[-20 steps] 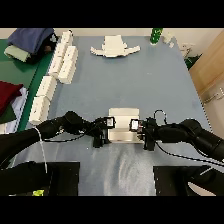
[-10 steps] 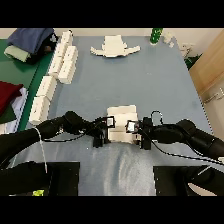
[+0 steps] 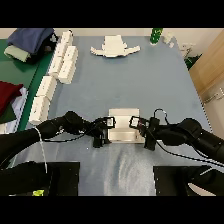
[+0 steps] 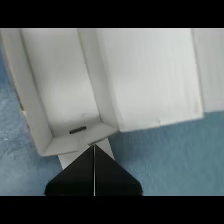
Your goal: Fold the box.
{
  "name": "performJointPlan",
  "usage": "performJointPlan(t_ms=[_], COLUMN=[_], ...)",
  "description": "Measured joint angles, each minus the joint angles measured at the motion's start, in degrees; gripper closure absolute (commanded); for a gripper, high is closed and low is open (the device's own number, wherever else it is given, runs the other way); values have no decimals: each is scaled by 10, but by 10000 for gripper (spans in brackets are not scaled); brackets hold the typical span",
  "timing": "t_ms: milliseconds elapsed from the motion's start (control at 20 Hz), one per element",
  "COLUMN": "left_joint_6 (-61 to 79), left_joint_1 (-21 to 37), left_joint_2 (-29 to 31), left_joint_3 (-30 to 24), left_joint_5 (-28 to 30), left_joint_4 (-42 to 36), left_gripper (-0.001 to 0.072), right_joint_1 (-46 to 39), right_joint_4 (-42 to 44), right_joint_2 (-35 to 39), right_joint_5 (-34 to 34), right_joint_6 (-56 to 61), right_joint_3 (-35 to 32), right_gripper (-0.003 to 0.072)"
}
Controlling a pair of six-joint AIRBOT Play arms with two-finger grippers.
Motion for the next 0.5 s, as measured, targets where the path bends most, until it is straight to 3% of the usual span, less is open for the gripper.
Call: performJointPlan(t_ms=[300, 400, 500], left_joint_6=[0, 0, 0], left_joint_1=[0, 0, 0], left_joint_2=[0, 0, 0], left_joint_3=[0, 0, 0], left_joint_5=[1, 1, 1], left_joint_4=[0, 0, 0], left_gripper=[236, 236, 236], right_joint_1=[-64, -131, -205], right_joint_4=[-226, -222, -159], right_joint_2=[40, 28, 4], right_joint_5=[-141, -181, -198], right_joint_6=[409, 482, 496], right_joint_3=[41, 43, 39], right_gripper=[685, 685, 686])
